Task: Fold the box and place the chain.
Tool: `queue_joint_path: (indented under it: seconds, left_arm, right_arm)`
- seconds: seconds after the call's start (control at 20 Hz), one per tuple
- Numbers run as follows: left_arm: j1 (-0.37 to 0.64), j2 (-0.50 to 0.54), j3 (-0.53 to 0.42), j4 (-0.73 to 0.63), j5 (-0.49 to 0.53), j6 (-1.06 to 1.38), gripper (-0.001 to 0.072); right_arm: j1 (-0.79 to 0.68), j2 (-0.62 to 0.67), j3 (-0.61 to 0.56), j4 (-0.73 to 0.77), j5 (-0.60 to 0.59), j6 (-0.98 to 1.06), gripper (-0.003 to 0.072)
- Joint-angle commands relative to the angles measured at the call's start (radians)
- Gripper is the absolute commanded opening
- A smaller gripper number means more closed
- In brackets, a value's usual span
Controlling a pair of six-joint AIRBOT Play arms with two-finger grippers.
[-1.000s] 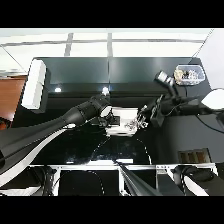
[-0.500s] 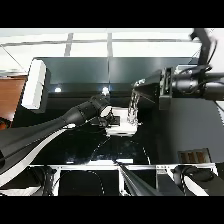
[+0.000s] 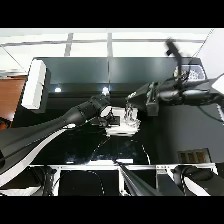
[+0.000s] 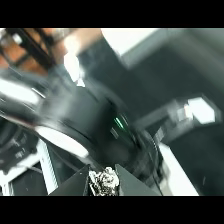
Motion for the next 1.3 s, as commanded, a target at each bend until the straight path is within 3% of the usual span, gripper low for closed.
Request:
queue_joint_path:
  seconds: [0.0,0.2,0.25,0.3,0.5,0.6,0.7,0.75,0.8,1.0,1.25]
  left_arm:
    - [0.000,-0.001,-0.001,0.000,0.000,0.000,0.0029]
    - [0.000,-0.001,-0.001,0.000,0.000,0.000,0.0029]
    - [0.000,-0.001,-0.001,0.000,0.000,0.000,0.0029]
    - [0.000,-0.001,-0.001,0.000,0.000,0.000,0.0029]
    - [0.000,-0.001,-0.001,0.000,0.000,0.000,0.0029]
    - [0.000,-0.001,-0.001,0.000,0.000,0.000,0.0029]
    - [0.000,-0.001,-0.001,0.000,0.000,0.000,0.0029]
    - [0.000,-0.001,-0.001,0.000,0.000,0.000,0.0029]
    - [0.000,-0.001,-0.001,0.000,0.000,0.000,0.0029]
    - [0.000,-0.001,-0.001,0.000,0.000,0.000,0.0029]
    - [0.000,-0.001,-0.001,0.001,0.000,0.000,0.0029]
  right_arm:
    - [0.015,-0.050,-0.134,-0.051,-0.073,0.013,0.0023]
    - [0.016,-0.085,-0.200,-0.084,-0.089,0.014,0.0056]
    - [0.015,-0.087,-0.202,-0.085,-0.091,0.014,0.0237]
    - [0.014,-0.087,-0.201,-0.087,-0.093,0.014,0.0365]
    - [-0.111,-0.078,-0.201,-0.121,0.024,0.014,0.0377]
    - [-0.218,-0.077,-0.211,-0.248,0.139,0.014,0.0377]
    - [-0.275,-0.077,-0.270,-0.363,0.128,-0.037,0.0389]
    - [-0.276,-0.077,-0.317,-0.404,0.066,-0.089,0.0647]
    - [-0.267,-0.077,-0.364,-0.410,-0.009,-0.158,0.0712]
    - [-0.182,-0.077,-0.464,-0.418,-0.255,-0.629,0.0711]
    - [-0.148,-0.134,-0.470,-0.370,-0.343,-0.946,0.0711]
